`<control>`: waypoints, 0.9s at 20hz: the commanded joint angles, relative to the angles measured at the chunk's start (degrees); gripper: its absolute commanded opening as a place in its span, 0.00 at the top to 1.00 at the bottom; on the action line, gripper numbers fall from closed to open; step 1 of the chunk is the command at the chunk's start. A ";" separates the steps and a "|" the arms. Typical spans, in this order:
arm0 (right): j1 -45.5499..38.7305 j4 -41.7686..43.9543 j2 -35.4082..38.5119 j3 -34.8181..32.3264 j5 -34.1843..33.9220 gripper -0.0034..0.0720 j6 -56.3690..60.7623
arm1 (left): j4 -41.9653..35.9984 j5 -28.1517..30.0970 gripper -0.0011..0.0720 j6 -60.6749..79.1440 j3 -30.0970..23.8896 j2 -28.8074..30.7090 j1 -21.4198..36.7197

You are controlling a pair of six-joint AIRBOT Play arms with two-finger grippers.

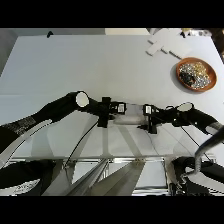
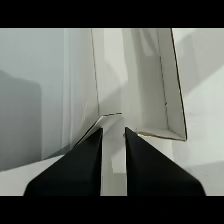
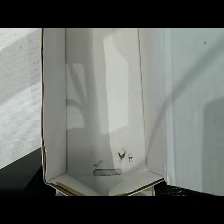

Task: Fold the box and place the chain.

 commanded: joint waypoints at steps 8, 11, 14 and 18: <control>0.07 0.00 -0.02 -0.04 0.00 0.29 0.00 | -1.75 -2.12 0.42 0.20 0.02 -1.51 -1.75; 0.07 0.00 -0.02 -0.04 -0.02 0.29 0.00 | -1.73 -1.90 0.42 0.17 0.02 -1.09 -1.73; 0.07 0.00 -0.02 -0.04 0.00 0.29 0.00 | -1.42 -2.03 0.55 -3.15 0.02 1.38 -1.18; 0.07 0.00 -0.02 -0.04 0.00 0.29 0.00 | 6.49 -8.04 0.98 -22.23 0.02 8.85 1.73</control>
